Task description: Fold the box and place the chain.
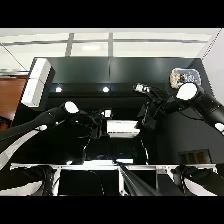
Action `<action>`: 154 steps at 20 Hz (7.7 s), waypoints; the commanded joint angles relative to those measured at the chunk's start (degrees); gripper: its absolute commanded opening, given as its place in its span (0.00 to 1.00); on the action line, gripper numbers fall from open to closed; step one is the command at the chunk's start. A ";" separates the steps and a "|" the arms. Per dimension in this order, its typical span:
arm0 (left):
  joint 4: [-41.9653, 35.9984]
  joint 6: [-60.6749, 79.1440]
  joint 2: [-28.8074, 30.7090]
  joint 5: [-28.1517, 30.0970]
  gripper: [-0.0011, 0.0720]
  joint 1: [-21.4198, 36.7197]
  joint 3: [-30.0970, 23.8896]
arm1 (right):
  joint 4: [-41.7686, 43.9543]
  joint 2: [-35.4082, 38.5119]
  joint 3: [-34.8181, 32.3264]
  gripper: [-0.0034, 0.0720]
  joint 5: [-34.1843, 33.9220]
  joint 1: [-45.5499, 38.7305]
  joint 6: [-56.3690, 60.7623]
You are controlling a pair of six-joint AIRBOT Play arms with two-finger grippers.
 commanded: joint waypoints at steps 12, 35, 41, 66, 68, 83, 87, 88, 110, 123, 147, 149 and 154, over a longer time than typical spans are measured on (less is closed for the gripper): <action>0.02 -0.04 -0.02 -0.13 0.42 -0.04 0.04 | -2.60 -2.08 -0.24 0.46 -1.70 4.11 -7.32; 0.02 -0.04 -0.02 -0.24 0.42 -0.04 0.04 | -2.60 -2.08 -0.24 0.38 -0.68 4.11 -6.16; 0.02 -0.04 -0.02 -0.22 0.42 -0.04 0.04 | -2.62 -2.08 -1.55 0.38 -0.90 4.57 -5.81; 0.00 -0.04 -0.02 -0.24 0.42 -0.04 0.04 | 29.35 5.92 -16.79 0.07 -7.65 -3.08 31.47; 0.02 -0.04 -0.02 -0.26 0.42 -0.04 0.04 | 28.52 5.29 -16.92 0.07 -10.23 -2.08 31.87; 0.00 -0.04 -0.02 -0.24 0.42 -0.04 0.04 | 12.31 2.93 -17.18 0.07 -15.10 0.57 42.42; -0.02 -0.04 -0.02 -0.17 0.42 -0.04 0.04 | 11.91 2.62 -17.18 0.07 -16.65 0.72 42.38; -0.02 -0.04 -0.02 -0.20 0.42 -0.04 0.04 | 11.91 2.62 -17.18 0.07 -16.81 0.72 42.36; 0.00 -0.04 -0.04 -0.22 0.42 -0.04 0.04 | 19.65 -1.97 -13.51 0.07 -16.74 6.34 41.55; -0.02 -0.07 -0.02 -0.17 0.42 -0.02 0.04 | 12.81 -0.50 -9.97 0.07 -12.79 6.27 43.45; -0.79 -24.50 -4.83 0.24 0.99 -10.40 18.67 | -12.09 18.88 0.13 0.07 -5.99 -19.63 53.94; 1.16 -24.48 -6.32 -0.92 1.00 -10.40 19.10 | -12.11 18.88 0.04 0.07 -5.95 -19.63 53.92; 4.66 -25.77 -6.43 -6.27 1.00 -10.45 19.21 | -12.13 18.88 0.04 0.07 -6.14 -19.63 53.79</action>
